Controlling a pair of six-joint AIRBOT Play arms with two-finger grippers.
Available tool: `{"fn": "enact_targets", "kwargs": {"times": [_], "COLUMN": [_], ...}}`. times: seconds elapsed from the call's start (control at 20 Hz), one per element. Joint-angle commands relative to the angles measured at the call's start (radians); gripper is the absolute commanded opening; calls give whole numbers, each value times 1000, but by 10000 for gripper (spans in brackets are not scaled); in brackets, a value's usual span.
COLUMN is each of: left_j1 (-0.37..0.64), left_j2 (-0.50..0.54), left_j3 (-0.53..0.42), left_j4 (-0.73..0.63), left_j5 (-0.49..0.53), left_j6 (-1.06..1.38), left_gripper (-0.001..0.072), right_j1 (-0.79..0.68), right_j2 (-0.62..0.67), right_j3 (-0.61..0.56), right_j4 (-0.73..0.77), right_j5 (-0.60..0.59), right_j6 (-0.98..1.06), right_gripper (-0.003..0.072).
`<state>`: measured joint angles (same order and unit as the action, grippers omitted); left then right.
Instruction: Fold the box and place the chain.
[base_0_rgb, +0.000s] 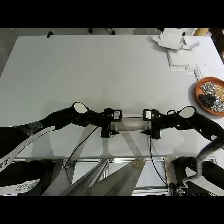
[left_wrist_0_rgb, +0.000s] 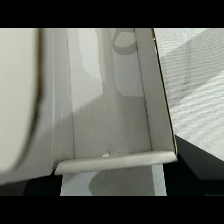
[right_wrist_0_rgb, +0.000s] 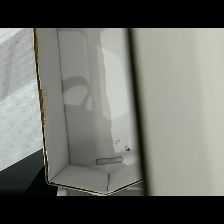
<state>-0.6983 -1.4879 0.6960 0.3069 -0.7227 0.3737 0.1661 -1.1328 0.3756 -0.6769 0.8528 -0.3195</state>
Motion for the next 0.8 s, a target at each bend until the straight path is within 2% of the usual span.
{"fn": "enact_targets", "kwargs": {"times": [0.0,0.4,0.45,0.5,0.55,0.75], "left_j1": [-1,-1,-1,-1,-1,-1], "left_j2": [0,0,0,0,0,0], "left_j3": [0,0,0,0,0,0], "left_j4": [0,0,0,0,0,0], "left_j5": [0,0,0,0,0,0], "left_j6": [0,0,0,0,0,0], "left_gripper": [342,342,342,342,342,342], "right_j1": [2,2,2,2,2,-2], "right_j2": [1,1,2,9,24,146], "right_j3": [0,1,1,1,1,2], "right_j4": [7,-6,-27,-47,-79,-315], "right_j5": [-28,-33,-32,-21,-7,82], "right_j6": [0,0,1,9,39,195], "right_gripper": [402,410,496,714,692,688]}}
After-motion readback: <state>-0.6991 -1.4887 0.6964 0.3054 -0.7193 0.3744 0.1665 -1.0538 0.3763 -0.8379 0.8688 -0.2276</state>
